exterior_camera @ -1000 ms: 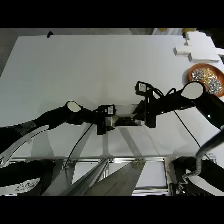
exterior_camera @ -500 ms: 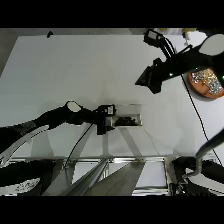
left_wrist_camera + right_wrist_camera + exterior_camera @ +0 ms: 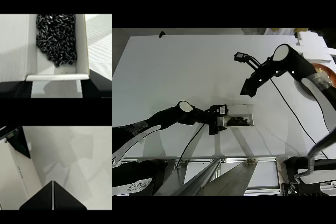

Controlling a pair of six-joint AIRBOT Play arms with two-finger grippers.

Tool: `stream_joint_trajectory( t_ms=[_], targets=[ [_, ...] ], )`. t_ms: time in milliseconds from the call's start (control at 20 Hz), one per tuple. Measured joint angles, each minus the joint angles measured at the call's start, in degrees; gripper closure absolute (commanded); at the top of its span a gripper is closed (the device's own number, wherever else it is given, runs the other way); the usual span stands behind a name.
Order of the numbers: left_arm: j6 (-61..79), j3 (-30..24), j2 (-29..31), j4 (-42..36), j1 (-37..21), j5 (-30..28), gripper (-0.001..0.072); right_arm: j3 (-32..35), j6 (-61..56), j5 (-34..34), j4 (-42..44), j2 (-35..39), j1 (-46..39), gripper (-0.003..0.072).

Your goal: Fold the box and place the chain.

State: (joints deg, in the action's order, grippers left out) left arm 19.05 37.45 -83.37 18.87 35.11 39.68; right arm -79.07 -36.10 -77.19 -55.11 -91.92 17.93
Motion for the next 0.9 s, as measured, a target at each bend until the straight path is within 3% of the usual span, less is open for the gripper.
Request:
stream_joint_trajectory(
  t_ms=[150, 350, 400, 500, 900],
  targets=[
    [0.00, 0.00, 0.00, -0.02, 0.00, 0.00, 0.0503, 2.36, 2.23, -1.57, 0.87, 0.46, 1.90, 0.0671],
    [0.00, 0.00, 0.00, -0.02, 0.00, 0.00, 0.0503, 11.54, 9.62, -0.46, 2.43, 6.64, 3.78, 0.0670],
    [0.00, 0.00, 0.00, 0.00, 0.02, 0.00, 0.0503, 13.94, 11.34, 0.28, 2.45, 8.50, 4.09, 0.0654],
    [0.00, 0.00, 0.00, 0.00, 0.00, 0.00, 0.0503, 18.29, 14.40, 2.38, 2.84, 12.20, 4.63, 0.0553],
    [0.00, 0.00, 0.00, -0.02, 0.00, 0.00, 0.0503, 24.00, 18.16, 8.13, 3.21, 17.55, 9.81, 0.0483]
  ],
)
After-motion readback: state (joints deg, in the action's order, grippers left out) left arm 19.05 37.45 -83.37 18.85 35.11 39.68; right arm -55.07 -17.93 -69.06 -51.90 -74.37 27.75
